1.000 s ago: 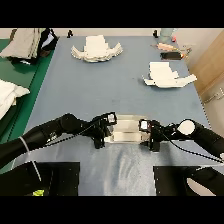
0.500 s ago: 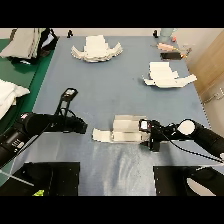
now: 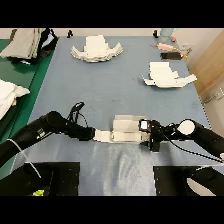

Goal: Fold the box.

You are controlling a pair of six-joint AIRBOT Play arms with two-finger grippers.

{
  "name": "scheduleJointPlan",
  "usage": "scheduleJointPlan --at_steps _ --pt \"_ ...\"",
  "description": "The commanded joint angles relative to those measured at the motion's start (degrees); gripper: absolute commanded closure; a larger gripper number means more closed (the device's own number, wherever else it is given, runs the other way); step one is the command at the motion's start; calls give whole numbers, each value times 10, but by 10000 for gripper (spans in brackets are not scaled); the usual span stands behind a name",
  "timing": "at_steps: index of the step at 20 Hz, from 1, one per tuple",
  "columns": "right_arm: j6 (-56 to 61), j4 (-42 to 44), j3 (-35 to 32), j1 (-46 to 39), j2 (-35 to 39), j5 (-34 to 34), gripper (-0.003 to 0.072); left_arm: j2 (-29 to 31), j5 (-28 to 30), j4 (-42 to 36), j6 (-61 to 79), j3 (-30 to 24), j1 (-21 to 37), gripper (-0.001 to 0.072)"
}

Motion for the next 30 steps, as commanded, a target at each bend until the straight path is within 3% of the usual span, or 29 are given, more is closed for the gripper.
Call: scheduleJointPlan --at_steps 1,7,8,9,17,21,26,30 --pt "0 0 0 0 0 0 174 -20 57 -54 17 9 -67 695" --pt "0 0 0 0 0 0 174 -10 52 -102 1 46 -88 689" --pt "0 0 0 0 0 0 174 -10 51 -118 1 46 -88 515" --pt "0 0 0 0 0 0 174 -10 51 -126 -1 46 -88 277" --pt "0 0 0 0 0 0 174 -10 59 -169 -10 46 -92 294" --pt "0 0 0 0 0 0 174 -12 126 -167 -8 46 -120 295" --pt "0 0 0 0 0 0 174 -12 132 -160 -23 48 -134 296" --pt "0 0 0 0 0 0 174 -19 160 -20 -216 65 -201 297"
